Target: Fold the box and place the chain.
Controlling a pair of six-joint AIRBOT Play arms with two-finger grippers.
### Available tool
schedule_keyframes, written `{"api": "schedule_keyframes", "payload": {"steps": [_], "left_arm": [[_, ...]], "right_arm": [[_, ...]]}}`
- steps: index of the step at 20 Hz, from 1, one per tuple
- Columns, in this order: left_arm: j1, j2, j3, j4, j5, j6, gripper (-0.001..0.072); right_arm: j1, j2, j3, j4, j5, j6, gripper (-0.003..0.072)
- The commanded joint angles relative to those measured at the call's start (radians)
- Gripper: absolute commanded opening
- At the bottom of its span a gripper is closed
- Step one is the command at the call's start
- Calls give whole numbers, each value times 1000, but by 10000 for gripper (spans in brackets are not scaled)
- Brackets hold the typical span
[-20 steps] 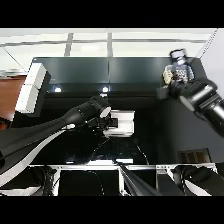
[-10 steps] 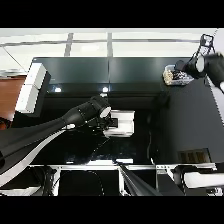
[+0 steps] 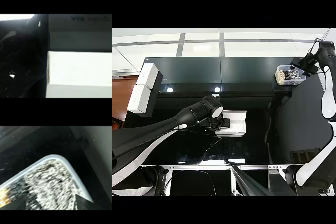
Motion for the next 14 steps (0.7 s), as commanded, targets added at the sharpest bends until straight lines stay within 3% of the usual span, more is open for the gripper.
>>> {"api": "schedule_keyframes", "payload": {"steps": [1,4,5,6,12,14], "left_arm": [[1,0,1,2,0,2,24],[1,0,1,1,-1,1,24],[1,0,1,1,-1,2,24],[1,0,1,1,-2,2,24],[1,0,1,-14,-13,2,24],[1,0,1,-21,-14,2,24]], "right_arm": [[-15,-63,35,32,13,-31,688],[-14,-63,35,66,-10,-39,358],[-14,-56,35,68,2,-46,159],[-14,-45,35,68,22,-61,18],[-8,146,34,90,198,-296,17],[-7,275,-31,95,215,-363,17]]}}
